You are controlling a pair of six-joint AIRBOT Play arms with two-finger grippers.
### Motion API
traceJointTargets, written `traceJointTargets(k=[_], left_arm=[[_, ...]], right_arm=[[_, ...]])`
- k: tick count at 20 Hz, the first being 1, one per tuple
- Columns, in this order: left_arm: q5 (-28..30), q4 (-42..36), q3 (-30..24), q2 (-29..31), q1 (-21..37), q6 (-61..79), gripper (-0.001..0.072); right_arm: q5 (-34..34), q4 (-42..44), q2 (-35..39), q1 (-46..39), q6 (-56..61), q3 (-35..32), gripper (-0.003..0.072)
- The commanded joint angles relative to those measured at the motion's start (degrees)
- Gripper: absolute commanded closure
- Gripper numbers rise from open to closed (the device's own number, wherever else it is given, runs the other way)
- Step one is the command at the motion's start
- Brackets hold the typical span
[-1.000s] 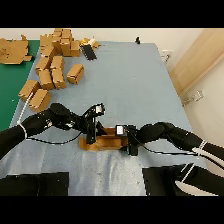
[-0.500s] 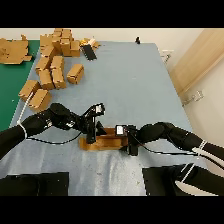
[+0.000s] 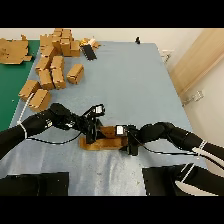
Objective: Fold the box.
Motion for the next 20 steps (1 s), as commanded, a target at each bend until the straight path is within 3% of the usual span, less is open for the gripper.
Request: traceJointTargets(k=[1,4,6,8,9,10,11,12,14,17,20], left_arm=[[1.11,-0.02,0.00,0.07,0.09,-2.10,0.0260],[1.09,7.30,0.66,1.88,0.81,-6.67,0.0256],[0.61,17.03,1.27,5.27,2.49,-19.10,0.0067],[-3.56,28.20,1.81,9.90,4.46,-30.27,0.0046],[-6.14,32.76,1.84,12.20,4.81,-33.00,0.0080],[-9.05,37.42,1.84,14.32,4.63,-36.44,0.0317],[-13.49,39.28,1.84,15.72,4.26,-40.76,0.0711],[-18.27,38.99,1.68,16.50,3.56,-45.48,0.0701],[-20.59,33.20,0.76,16.52,0.96,-62.69,0.0702],[-13.57,14.12,-1.40,15.63,-2.47,-67.58,0.0701],[-6.08,-4.63,-0.94,11.34,-1.16,-66.05,0.0701]], right_arm=[[-0.02,0.02,-0.04,0.00,0.00,0.00,0.0099],[-0.02,0.02,-0.02,0.00,0.00,-0.02,0.0100],[-0.07,0.02,-0.04,0.00,0.00,0.00,0.0099],[-0.07,0.02,-0.02,0.00,0.00,0.00,0.0099],[-0.07,0.04,-0.02,0.00,0.00,0.00,0.0099],[-0.07,0.04,-0.04,0.00,0.00,0.00,0.0099],[-0.07,0.04,-0.02,0.00,0.00,0.00,0.0099],[-0.07,0.04,-0.02,0.00,0.00,0.00,0.0099],[-0.07,0.07,-0.02,0.00,0.00,0.00,0.0099],[0.00,0.09,-0.02,0.00,0.00,0.00,0.0099],[-0.02,0.11,-0.02,0.00,0.00,0.00,0.0099]])
